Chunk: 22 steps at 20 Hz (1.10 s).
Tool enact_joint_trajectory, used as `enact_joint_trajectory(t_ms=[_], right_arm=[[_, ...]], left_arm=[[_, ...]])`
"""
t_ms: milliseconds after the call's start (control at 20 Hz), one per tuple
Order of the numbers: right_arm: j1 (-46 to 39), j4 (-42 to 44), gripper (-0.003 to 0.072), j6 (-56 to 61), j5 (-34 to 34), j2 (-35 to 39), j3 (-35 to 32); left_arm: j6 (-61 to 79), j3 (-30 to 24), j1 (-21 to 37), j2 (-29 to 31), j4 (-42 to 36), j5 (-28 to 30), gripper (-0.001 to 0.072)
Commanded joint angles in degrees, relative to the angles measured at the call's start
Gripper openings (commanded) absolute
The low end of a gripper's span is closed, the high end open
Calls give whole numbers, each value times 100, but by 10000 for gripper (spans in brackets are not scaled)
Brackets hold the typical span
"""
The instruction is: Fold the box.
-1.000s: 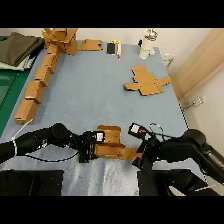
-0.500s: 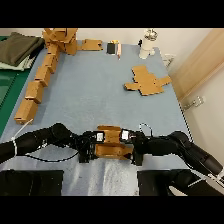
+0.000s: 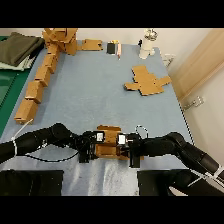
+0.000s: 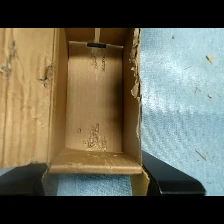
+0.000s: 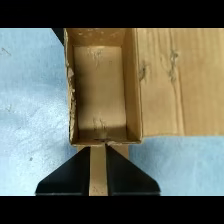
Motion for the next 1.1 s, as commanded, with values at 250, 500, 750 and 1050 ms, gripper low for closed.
enact_joint_trajectory(t_ms=[250, 500, 750, 1050], right_arm=[[278, 136, 206, -503, 796, -393, -2], [278, 238, 585, -494, 708, -393, -2], [260, -26, 577, -11, 385, -365, 42], [227, -2861, 68, 3877, -1165, 70, 568]], left_arm=[[2, 7, 2, 0, 0, 2, 396], [2, 7, 2, 0, 0, 2, 396], [2, 4, 2, 0, 0, 2, 396], [2, 7, 2, 0, 0, 2, 396]])
